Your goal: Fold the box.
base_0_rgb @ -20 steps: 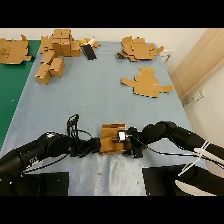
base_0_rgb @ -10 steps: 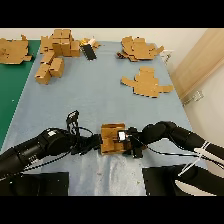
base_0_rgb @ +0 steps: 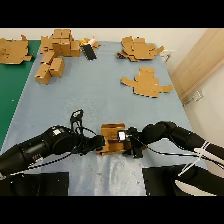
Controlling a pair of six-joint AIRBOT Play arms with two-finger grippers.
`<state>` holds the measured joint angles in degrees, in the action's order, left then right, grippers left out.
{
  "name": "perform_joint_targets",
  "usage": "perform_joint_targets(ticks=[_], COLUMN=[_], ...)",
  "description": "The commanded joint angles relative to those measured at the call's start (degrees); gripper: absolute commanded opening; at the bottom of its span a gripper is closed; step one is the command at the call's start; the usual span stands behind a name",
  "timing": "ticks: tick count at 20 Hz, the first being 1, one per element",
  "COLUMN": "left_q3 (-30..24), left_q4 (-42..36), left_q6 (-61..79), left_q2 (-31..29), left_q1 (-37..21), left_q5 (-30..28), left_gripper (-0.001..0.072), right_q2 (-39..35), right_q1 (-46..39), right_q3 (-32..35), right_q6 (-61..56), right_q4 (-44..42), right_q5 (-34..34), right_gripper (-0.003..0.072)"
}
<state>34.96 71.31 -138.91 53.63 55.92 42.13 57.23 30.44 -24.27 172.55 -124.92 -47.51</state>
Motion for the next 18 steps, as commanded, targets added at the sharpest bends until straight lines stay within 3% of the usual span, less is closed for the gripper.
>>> perform_joint_targets(ticks=[1, 8, 13, 18], left_q3=[0.39, 3.72, 11.78, 17.09], left_q4=[-0.02, 0.74, 2.47, 10.01], left_q6=[-0.11, -1.29, -4.57, -12.26], left_q2=[2.45, 6.58, 15.04, 19.96], left_q1=[1.64, 2.34, 2.43, 5.57], left_q5=[-0.22, 1.14, 8.59, 11.34], left_gripper=[0.056, 0.0558, 0.0558, 0.0558], right_q2=[-0.04, -0.04, -0.04, -0.04], right_q1=[0.02, 0.02, 0.02, 0.02], right_q3=[-0.04, -0.04, -0.04, -0.04], right_q6=[-0.02, -0.02, -0.02, -0.02], right_q4=[-0.02, -0.02, -0.02, -0.02], right_q5=[0.02, 0.02, 0.0, 0.0], right_gripper=[0.052, 0.052, 0.052, 0.052])
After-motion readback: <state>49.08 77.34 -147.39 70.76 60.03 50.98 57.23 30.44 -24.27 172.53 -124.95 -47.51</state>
